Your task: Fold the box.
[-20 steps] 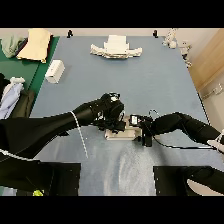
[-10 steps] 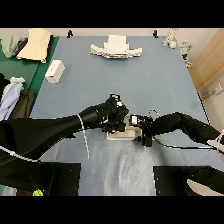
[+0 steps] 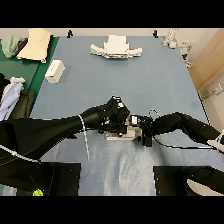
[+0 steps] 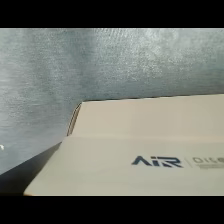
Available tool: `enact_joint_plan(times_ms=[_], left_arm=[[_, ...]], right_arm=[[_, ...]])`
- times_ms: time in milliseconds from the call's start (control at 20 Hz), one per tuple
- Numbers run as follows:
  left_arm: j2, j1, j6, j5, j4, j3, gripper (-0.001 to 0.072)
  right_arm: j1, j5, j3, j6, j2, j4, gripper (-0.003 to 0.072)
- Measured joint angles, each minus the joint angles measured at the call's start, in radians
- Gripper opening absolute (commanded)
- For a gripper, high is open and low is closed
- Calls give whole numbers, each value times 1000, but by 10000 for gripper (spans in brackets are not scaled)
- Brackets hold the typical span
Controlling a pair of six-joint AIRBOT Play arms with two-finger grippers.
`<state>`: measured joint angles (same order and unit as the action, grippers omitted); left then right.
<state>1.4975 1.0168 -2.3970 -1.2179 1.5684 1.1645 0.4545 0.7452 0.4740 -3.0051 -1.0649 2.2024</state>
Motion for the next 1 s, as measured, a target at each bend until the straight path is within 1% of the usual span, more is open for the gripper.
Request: enact_joint_plan(times_ms=[150, 200, 250, 400, 450, 500, 550, 750, 900, 1000], left_arm=[[0, 0, -1, -3, 10, 0, 569], [0, 0, -2, -4, 14, -1, 223], [0, 0, -2, -4, 19, -1, 24], [-1, -2, -7, -8, 26, -1, 19], [0, -1, -5, -7, 26, -1, 181], [0, -1, 1, -1, 27, -1, 541], [0, -1, 3, 13, 16, -1, 671], [0, -1, 5, -13, 23, 10, 671], [-15, -1, 51, -97, 21, 59, 670], [-44, 2, 100, -164, 26, 104, 670]], right_arm=[[0, 0, 0, 0, 0, 0, 413], [0, 0, 0, 0, 0, 0, 414], [0, 0, 0, 0, 0, 0, 414], [-1, 0, 0, 4, 0, 1, 414], [-1, 0, 0, 4, 0, 1, 414], [0, 0, 0, 2, 0, 0, 413], [0, 0, 0, 1, 0, 0, 413], [0, 0, 0, 1, 0, 0, 413], [0, 0, 0, 1, 0, 0, 414], [0, 0, 0, 1, 0, 0, 413]])
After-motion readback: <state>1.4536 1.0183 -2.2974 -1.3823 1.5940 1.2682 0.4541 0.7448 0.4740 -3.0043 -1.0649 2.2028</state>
